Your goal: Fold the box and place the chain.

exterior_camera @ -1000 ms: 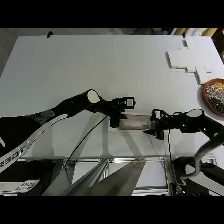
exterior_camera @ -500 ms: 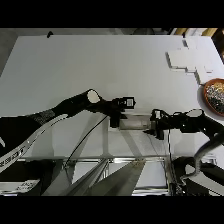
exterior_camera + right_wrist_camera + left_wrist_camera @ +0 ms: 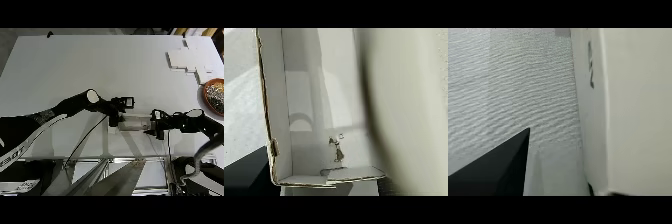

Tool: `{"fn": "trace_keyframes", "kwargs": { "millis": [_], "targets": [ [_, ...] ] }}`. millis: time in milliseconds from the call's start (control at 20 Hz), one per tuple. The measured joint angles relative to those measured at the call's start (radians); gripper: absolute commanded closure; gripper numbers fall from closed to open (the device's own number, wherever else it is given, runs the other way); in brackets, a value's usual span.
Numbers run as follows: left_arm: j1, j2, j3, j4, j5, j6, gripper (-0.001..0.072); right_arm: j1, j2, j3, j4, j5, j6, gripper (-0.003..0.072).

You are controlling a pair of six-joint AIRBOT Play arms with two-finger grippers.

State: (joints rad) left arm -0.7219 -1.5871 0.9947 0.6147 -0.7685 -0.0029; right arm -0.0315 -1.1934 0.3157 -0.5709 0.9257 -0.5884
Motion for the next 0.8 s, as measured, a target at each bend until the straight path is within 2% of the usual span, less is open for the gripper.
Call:
{"fn": "trace_keyframes", "kwargs": {
  "millis": [150,300,400,500,550,600,700,800],
  "targets": [
    [0.01,0.043,0.0,0.016,-0.023,-0.005,0.02,0.0,0.0,0.0,0.004,-0.003,0.005,0.0275],
    [0.029,0.101,0.0,0.097,-0.06,-0.053,0.0204,0.0,0.0,0.0,0.003,-0.003,0.005,0.0275],
    [0.043,0.141,0.0,0.167,-0.107,-0.121,0.0239,0.0,0.0,0.0,0.003,-0.002,0.005,0.0275],
    [0.053,0.189,0.0,0.254,-0.159,-0.212,0.0409,0.0,0.0,0.0,0.003,-0.002,0.004,0.0275],
    [0.053,0.211,0.0,0.291,-0.193,-0.256,0.0534,0.0,0.0,0.0,0.003,-0.001,0.005,0.0275],
    [0.05,0.234,0.0,0.32,-0.232,-0.293,0.0713,0.0,0.0,0.0,0.003,-0.001,0.004,0.0275],
    [0.024,0.278,0.0,0.362,-0.305,-0.343,0.0706,0.0,0.0,0.0,0.003,-0.001,0.004,0.0275],
    [-0.023,0.303,0.0,0.378,-0.335,-0.372,0.0702,0.0,0.0,0.0,0.002,0.0,0.004,0.0275]
  ]
}}
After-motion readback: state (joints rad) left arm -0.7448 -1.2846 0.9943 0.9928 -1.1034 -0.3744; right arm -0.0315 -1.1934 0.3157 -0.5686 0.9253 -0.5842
